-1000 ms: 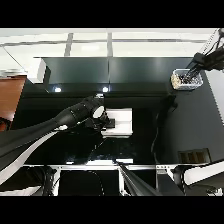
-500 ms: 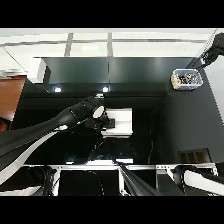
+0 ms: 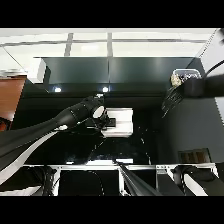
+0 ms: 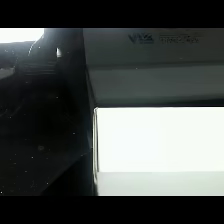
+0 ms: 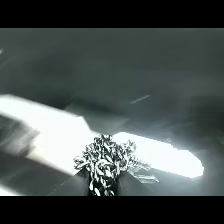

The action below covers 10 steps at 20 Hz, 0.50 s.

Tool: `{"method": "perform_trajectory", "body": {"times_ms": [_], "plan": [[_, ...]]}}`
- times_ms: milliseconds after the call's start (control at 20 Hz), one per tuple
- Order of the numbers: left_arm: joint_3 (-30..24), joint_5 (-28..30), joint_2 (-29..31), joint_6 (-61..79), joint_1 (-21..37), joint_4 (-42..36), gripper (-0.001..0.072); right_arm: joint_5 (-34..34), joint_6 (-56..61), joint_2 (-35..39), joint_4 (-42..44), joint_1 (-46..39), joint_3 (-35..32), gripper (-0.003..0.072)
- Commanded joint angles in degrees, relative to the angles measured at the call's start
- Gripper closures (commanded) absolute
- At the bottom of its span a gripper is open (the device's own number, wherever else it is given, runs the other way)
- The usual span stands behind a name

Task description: Fold the box and place the chain.

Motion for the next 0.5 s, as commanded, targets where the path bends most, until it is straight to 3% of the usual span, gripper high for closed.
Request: {"method": "perform_trajectory", "body": {"times_ms": [0, 250, 450], "plan": [[0.0, 0.1, 0.0, 0.0, 0.0, 0.0, 0.0685, -5.0, 0.1, 1.5, 11.4, 9.1, -7.6, 0.0671], [0.0, 0.1, 0.0, 0.0, 0.0, 0.0, 0.0685, -17.2, 0.7, -2.5, 11.8, 19.3, -11.1, 0.0671], [0.0, 0.2, 0.0, 0.0, 0.0, 0.0, 0.0685, -17.5, 1.7, -9.1, 4.8, 23.1, -11.2, 0.067]]}}
